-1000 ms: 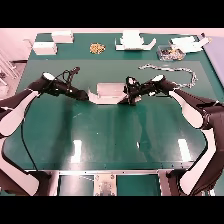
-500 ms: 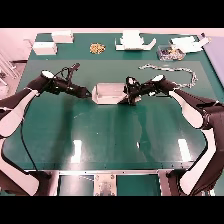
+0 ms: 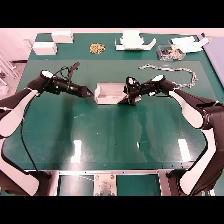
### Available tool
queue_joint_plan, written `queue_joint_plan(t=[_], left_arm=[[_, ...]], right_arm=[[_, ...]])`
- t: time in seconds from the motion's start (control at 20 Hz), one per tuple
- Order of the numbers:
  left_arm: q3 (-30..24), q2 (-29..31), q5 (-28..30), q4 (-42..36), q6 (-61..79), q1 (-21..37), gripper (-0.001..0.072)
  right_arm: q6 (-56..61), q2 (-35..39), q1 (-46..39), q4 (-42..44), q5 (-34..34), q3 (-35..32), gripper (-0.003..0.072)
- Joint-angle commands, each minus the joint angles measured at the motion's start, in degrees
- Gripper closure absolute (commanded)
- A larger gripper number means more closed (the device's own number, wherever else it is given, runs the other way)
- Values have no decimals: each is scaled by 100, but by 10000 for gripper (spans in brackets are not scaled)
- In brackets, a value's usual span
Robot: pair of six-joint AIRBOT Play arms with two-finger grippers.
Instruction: Fold the box and place the chain.
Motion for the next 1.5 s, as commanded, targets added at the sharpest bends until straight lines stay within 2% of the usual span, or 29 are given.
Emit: queue_joint_plan(t=[0.0, 0.25, 0.5, 1.35, 1.4, 1.45], left_arm=[[7, 7, -96, -170, -15, -28, 560], [4, 164, 2, -251, -424, -39, 560], [4, 190, 120, 50, -1296, -142, 560], [-48, 190, 304, 289, -1716, -184, 559], [-48, 195, 304, 267, -1714, -184, 540], [-48, 195, 295, 245, -1714, -184, 345]], right_arm=[[2, 0, -2, 0, 2, 2, 166], [2, 0, -2, 0, 2, 2, 166], [2, 0, -2, 0, 2, 2, 166], [2, 0, -2, 0, 2, 2, 166], [2, 0, -2, 0, 2, 2, 166], [2, 0, -2, 0, 2, 2, 166]])
